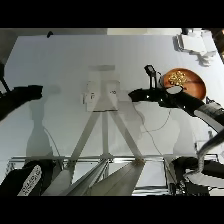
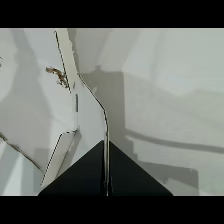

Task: Fold the box and place the chain.

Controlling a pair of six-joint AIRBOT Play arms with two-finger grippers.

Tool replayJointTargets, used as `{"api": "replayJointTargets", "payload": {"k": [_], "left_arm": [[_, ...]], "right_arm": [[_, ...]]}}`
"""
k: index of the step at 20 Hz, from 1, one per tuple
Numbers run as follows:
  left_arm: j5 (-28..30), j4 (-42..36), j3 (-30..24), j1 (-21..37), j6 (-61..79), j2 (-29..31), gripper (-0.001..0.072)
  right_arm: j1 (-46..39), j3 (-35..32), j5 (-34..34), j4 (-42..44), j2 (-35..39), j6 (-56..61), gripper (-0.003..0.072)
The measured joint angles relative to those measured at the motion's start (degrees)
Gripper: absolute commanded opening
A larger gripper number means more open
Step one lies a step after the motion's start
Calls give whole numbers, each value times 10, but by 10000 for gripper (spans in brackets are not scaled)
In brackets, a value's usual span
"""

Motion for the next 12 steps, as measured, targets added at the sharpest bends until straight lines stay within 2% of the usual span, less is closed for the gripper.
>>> {"api": "replayJointTargets", "payload": {"k": [3,5,6,7,12], "left_arm": [[-75,-17,70,0,0,-21,401],[-130,-35,111,0,0,-56,457],[-158,-49,131,-1,0,-81,470],[-185,-61,150,-4,0,-109,527],[-294,-100,263,-63,23,-281,575]], "right_arm": [[0,0,10,-1,0,0,14],[0,0,14,-1,0,0,14],[0,0,16,-1,0,0,14],[0,0,17,-1,0,0,14],[0,0,29,-1,0,0,15]]}}
